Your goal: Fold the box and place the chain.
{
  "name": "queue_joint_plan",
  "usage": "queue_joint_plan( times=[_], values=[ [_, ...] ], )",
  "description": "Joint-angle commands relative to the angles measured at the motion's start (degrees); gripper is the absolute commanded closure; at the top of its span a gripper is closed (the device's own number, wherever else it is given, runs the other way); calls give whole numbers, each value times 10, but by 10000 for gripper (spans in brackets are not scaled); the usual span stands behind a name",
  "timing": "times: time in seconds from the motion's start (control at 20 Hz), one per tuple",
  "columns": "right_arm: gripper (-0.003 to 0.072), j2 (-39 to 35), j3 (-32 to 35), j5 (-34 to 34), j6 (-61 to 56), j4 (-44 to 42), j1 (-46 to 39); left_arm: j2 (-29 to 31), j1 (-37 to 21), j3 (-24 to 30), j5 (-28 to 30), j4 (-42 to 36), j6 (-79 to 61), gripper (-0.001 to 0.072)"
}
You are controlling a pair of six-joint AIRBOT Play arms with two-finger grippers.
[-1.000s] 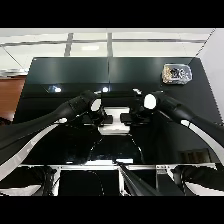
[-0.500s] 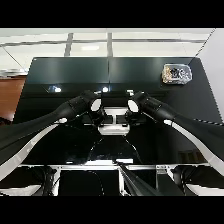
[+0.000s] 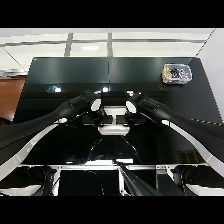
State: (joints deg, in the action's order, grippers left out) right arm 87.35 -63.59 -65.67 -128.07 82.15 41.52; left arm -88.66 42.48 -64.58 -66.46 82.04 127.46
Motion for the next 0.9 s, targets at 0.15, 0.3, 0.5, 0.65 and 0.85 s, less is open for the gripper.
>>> queue_joint_plan(
  times=[0.15, 0.3, 0.5, 0.65, 0.85],
  values=[
    [652, -1, -1, -2, -3, 0, 0, 0, 0, 0, 0, 0, 0, 685],
    [306, -20, -15, -14, 11, 0, -2, 0, 0, 0, 0, 0, 0, 685],
    [313, -94, -66, -82, 92, 26, -17, 0, 0, 0, 1, 0, 0, 685],
    [313, -158, -77, -80, 108, 179, -62, 0, 0, 0, 2, 0, 0, 685],
    [125, -141, -70, 48, 108, 358, -194, 0, 0, 0, 2, 0, 0, 685]
  ],
)
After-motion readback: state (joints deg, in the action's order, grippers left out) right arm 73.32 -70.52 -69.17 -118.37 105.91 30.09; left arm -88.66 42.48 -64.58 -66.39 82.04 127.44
